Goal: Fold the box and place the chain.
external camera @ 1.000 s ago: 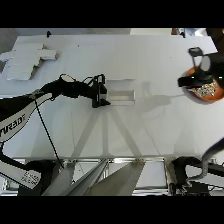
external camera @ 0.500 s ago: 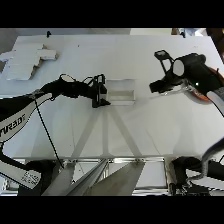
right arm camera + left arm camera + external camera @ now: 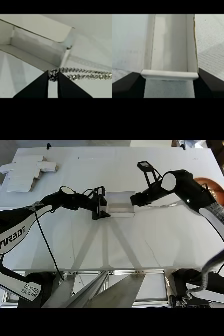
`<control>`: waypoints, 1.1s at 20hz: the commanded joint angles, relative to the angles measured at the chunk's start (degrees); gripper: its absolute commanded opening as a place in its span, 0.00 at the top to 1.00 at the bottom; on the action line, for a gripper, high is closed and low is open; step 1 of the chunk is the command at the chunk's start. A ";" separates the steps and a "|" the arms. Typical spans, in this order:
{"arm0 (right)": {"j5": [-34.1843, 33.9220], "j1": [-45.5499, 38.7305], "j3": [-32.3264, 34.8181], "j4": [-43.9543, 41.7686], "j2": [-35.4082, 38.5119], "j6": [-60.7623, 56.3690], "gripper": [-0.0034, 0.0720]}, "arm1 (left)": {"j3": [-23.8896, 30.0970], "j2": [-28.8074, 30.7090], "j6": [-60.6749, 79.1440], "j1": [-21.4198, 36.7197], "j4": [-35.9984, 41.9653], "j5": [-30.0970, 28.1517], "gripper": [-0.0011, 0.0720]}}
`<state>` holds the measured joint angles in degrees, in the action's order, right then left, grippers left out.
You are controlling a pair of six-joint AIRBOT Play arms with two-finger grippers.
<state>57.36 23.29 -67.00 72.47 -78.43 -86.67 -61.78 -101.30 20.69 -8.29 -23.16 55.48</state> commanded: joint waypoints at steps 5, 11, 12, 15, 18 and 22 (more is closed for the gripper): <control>-6.97 0.33 -0.04 -22.69 0.02 14.14 0.94 | -0.02 0.00 0.02 0.00 -0.02 0.00 0.30; -10.29 0.35 -0.04 -34.73 -0.76 25.31 0.94 | -0.02 0.00 0.02 -0.02 0.00 0.00 0.30; -10.34 0.35 -0.04 -36.76 -0.87 27.17 0.94 | -0.02 0.00 0.02 -0.02 0.00 0.00 0.30; -10.25 0.66 -0.02 -36.68 -0.94 29.75 0.94 | -0.02 0.00 0.02 -0.02 0.00 0.00 0.30; -8.26 1.33 -0.02 -31.52 -2.45 27.15 0.94 | -0.02 0.00 0.02 -0.02 0.00 0.00 0.30; -5.51 3.45 -0.02 -24.85 -7.41 24.37 0.94 | -0.02 0.00 0.02 -0.02 -0.02 0.00 0.30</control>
<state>50.06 25.54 -67.00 43.11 -83.11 -60.20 -61.78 -101.30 20.69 -8.29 -23.16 55.51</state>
